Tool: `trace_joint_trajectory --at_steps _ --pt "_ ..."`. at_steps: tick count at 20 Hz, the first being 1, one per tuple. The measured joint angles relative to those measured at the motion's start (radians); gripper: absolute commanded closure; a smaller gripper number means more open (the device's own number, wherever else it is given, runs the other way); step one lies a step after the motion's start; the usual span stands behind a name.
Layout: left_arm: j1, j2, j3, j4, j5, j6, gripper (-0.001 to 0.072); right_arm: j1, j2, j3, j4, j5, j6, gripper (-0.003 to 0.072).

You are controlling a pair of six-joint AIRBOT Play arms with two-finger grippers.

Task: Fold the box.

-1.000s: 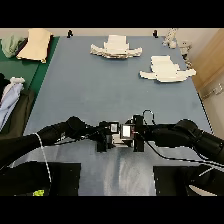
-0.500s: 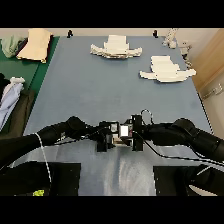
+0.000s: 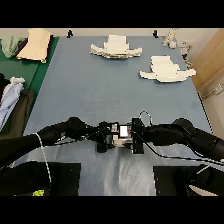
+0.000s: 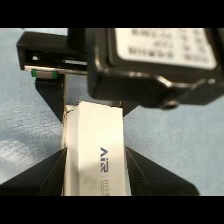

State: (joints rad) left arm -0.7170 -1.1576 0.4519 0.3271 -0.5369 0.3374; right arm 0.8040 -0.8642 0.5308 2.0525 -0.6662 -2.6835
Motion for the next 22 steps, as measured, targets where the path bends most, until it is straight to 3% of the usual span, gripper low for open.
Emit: trace_joint_trajectory --at_steps 11,12,14,17,22 --pt "0.0 0.0 0.0 -0.002 0.003 -0.001 0.0263 -0.005 0.075 0.0 0.089 -0.023 0.037 0.0131" --pt "0.0 0.0 0.0 -0.002 0.003 -0.001 0.0262 -0.011 0.092 0.0 0.09 -0.023 0.064 0.0164" --pt "0.0 0.0 0.0 -0.002 0.003 -0.001 0.0262 -0.028 0.134 -0.005 0.088 -0.023 0.143 0.0396" --pt "0.0 0.0 0.0 -0.002 0.003 -0.001 0.0262 -0.06 0.195 -0.041 0.092 -0.018 0.259 0.0681" --pt "0.0 0.0 0.0 -0.002 0.003 -0.002 0.0262 -0.074 0.256 -0.181 0.208 0.074 0.372 0.0685"
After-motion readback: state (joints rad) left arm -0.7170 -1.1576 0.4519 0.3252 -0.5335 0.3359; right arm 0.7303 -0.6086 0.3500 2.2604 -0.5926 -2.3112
